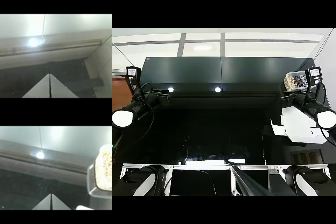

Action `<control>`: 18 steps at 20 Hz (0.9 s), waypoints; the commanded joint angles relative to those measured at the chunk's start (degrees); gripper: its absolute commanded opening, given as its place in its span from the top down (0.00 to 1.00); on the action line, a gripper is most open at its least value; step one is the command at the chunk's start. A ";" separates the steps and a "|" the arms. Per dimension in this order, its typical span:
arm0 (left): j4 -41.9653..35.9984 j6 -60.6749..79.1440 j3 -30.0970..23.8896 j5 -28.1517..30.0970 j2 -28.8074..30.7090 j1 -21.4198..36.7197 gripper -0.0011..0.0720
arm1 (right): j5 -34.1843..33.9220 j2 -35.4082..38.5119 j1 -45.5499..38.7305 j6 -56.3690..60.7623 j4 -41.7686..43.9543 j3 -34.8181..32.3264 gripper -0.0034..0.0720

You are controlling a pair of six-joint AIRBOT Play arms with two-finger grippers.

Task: Fold the box and place the chain.

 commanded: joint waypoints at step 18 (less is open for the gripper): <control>-2.84 -0.59 -0.04 2.21 0.04 -0.04 0.94 | -8.22 0.00 0.04 -0.04 15.80 0.00 0.94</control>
